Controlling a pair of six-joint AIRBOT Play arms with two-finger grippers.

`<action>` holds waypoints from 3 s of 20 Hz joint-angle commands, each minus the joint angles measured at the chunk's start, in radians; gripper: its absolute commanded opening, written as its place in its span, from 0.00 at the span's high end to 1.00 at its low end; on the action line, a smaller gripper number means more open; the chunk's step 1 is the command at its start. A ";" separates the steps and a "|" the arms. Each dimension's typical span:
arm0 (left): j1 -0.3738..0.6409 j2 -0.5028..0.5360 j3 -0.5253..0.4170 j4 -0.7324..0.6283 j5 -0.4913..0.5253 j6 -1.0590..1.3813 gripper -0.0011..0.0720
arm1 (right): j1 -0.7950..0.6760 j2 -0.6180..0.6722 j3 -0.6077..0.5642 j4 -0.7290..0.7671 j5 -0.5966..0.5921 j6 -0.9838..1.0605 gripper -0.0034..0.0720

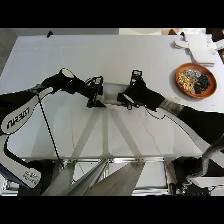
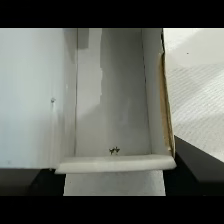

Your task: Fold the box and place the chain.

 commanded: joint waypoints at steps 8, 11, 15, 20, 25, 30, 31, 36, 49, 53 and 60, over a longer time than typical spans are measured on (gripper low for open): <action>0.000 0.000 0.000 0.000 -0.001 0.000 0.34 | -0.025 0.360 0.002 0.015 0.165 -0.158 0.45; 0.000 0.000 0.000 0.000 -0.001 0.000 0.34 | -0.122 0.457 0.002 0.014 0.228 -0.299 0.45; 0.000 0.000 0.000 0.000 -0.001 0.000 0.34 | -0.264 0.504 0.002 -0.077 0.322 -0.430 0.45; 0.000 0.000 0.000 0.000 -0.001 0.000 0.34 | -0.496 0.499 0.002 -0.158 0.205 -0.576 0.45; 0.000 0.000 0.000 0.000 -0.001 0.000 0.34 | -0.785 0.475 0.001 -0.142 0.073 -0.608 0.45; 0.000 0.000 0.000 0.000 -0.001 0.000 0.34 | -0.953 0.355 0.001 -0.008 0.005 -0.686 0.38; 0.000 0.000 0.000 0.000 -0.001 0.000 0.34 | -0.958 0.322 0.002 0.039 -0.023 -0.764 0.27; 0.000 0.000 0.000 0.000 -0.001 0.000 0.34 | -0.959 0.140 0.002 0.235 -0.180 -0.864 0.16; 0.000 0.000 0.000 0.000 -0.001 0.000 0.34 | -0.959 -0.092 0.002 0.277 -0.363 -0.806 0.47; 0.000 0.000 0.000 0.000 -0.001 0.000 0.34 | -0.958 -0.082 0.004 0.278 -0.356 -0.824 0.94; 0.000 0.000 0.000 0.000 -0.001 0.000 0.34 | -0.958 0.064 0.004 0.273 -0.294 -1.074 0.94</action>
